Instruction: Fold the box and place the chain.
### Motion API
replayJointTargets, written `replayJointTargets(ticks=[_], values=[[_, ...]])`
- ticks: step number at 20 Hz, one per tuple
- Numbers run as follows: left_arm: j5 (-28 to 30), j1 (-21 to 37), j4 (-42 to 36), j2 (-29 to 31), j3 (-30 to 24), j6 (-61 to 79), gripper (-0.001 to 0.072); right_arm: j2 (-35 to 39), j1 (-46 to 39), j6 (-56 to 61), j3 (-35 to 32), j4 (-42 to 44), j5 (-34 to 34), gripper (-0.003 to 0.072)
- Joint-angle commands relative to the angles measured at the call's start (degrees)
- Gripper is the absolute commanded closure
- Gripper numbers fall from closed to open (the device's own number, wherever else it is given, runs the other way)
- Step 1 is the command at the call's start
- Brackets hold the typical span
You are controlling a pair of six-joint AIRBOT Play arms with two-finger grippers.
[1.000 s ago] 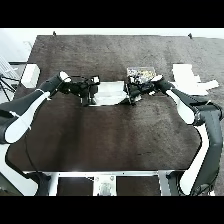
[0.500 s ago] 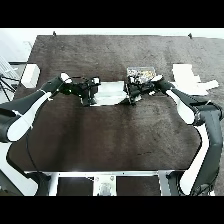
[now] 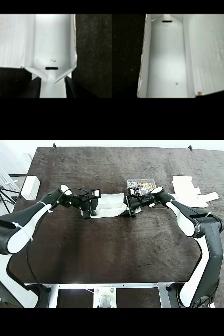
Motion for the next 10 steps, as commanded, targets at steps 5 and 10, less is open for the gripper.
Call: replayJointTargets(ticks=[5,10], values=[[1.1,-2.4,-2.1,0.0,0.1,3.0,0.0362,0.0,0.0,0.0,0.0,0.0,0.0,0.0105],[2.0,-2.4,-2.6,0.0,0.0,3.1,0.0364,0.0,0.0,0.0,0.0,0.0,0.0,0.0105]])
